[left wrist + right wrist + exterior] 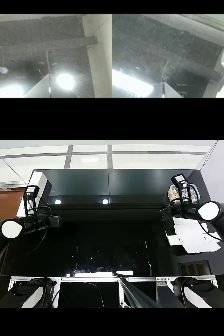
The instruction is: Fold the box and place the chain.
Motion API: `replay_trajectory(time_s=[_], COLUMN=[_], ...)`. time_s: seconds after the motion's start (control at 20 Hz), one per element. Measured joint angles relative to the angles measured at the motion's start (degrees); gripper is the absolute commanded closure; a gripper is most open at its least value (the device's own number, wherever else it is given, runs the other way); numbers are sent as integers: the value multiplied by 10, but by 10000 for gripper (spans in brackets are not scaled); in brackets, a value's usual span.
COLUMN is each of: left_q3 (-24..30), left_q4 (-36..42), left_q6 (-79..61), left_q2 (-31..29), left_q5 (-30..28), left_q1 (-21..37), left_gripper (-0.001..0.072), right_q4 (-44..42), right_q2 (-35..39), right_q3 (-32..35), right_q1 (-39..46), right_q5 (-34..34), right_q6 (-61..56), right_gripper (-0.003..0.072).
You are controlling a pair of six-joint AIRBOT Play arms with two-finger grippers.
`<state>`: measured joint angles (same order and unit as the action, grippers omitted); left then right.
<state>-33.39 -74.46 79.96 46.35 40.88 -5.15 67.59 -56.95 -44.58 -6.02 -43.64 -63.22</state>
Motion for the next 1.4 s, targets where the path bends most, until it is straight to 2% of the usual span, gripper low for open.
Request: replay_trajectory(time_s=[0.75,0.8,0.85,0.9,1.05,1.15,1.25,1.4], left_q3=[0,0,0,0,0,0,0,0], left_q4=[0,0,0,2,4,5,5,6], left_q6=[0,0,0,0,0,0,0,0], left_q2=[0,0,0,0,0,0,0,0], left_q5=[0,0,0,-2,-6,-8,-12,-15], left_q1=[0,0,0,0,0,0,-1,-2], left_gripper=[683,683,683,683,683,683,684,683], right_q4=[-15,-28,-39,-49,-57,-25,19,59], right_q2=[0,0,-1,-3,-10,-17,-31,-76], right_q3=[0,0,0,0,-1,-10,-33,-87], right_q1=[0,-1,-1,0,28,97,200,389], right_q5=[9,23,49,80,167,204,201,118], right_q6=[0,0,0,-2,-21,-67,-127,-178], right_gripper=[670,632,163,-23,-22,-21,-21,-21])
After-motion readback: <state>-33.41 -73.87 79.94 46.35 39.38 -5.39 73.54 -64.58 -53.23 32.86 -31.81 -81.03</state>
